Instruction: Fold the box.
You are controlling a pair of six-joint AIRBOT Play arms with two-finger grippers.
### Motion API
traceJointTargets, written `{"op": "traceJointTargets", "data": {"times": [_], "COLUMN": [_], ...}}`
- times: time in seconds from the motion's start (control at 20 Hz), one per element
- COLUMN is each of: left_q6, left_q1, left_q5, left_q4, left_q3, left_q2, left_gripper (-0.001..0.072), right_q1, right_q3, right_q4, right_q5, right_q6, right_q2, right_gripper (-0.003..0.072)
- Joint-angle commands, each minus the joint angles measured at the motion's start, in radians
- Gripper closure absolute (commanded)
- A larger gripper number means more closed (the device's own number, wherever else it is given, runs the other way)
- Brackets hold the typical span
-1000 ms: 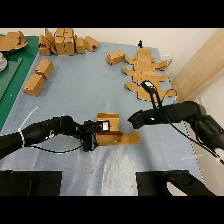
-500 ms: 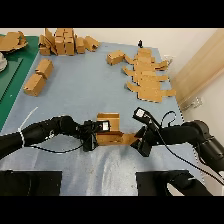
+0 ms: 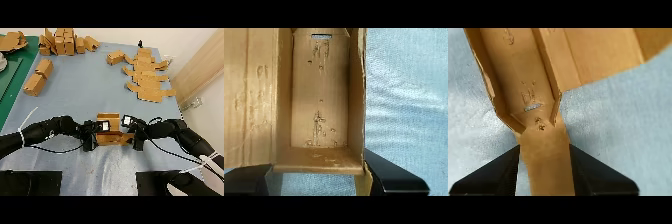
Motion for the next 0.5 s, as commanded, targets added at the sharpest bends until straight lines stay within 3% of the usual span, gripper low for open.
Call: {"op": "traceJointTargets", "data": {"times": [0.0,0.45], "left_q6": [0.0,0.0], "left_q1": [0.0,0.0], "left_q5": [0.0,0.0], "left_q4": [0.0,0.0], "left_q3": [0.0,0.0], "left_q2": [0.0,0.0], "left_gripper": [0.0241,0.0241], "right_q1": [0.002,0.022], "right_q3": [-0.001,-0.001], "right_q4": [0.044,0.192], "right_q5": [0.042,0.084], "right_q6": [-0.136,-0.264], "right_q2": [-0.05,-0.049], "right_gripper": [0.0204,0.0204]}}
